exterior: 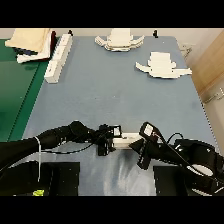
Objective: Fold the box.
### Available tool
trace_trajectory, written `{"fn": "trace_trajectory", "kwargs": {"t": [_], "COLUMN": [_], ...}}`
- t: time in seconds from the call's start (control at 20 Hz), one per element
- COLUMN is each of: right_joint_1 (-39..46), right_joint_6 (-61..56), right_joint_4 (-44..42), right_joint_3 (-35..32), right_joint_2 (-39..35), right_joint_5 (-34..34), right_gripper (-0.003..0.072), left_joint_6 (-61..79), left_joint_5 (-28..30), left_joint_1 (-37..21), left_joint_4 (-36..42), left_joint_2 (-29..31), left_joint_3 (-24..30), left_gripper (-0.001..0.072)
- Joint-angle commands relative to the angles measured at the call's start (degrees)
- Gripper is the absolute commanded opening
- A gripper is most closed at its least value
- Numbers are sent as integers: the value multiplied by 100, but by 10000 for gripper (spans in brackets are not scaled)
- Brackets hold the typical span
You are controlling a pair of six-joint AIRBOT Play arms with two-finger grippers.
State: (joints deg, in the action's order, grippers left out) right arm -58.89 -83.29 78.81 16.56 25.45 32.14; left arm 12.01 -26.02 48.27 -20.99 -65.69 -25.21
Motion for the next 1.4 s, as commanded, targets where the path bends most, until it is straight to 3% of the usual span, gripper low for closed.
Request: {"fn": "trace_trajectory", "kwargs": {"t": [0.0,0.25,0.6,0.85,1.35], "right_joint_1": [0,2,0,0,-4], "right_joint_6": [-1639,-2393,-2643,-3051,-3091], "right_joint_4": [87,90,87,87,-26], "right_joint_3": [-420,-728,-1095,-1416,-1742], "right_joint_2": [-297,-417,-326,-326,-323], "right_joint_5": [-664,-1735,-1755,-2225,-2212], "right_gripper": [0,0,0,1,1], "left_joint_6": [0,0,0,0,0], "left_joint_5": [0,0,0,0,0], "left_joint_1": [-7,-7,-7,-7,-7], "left_joint_4": [-2,-2,-2,-2,-2], "left_joint_2": [-4,-2,-2,-4,-2], "left_joint_3": [-2,-4,-4,-4,-4], "left_gripper": [459,460,460,460,459]}}
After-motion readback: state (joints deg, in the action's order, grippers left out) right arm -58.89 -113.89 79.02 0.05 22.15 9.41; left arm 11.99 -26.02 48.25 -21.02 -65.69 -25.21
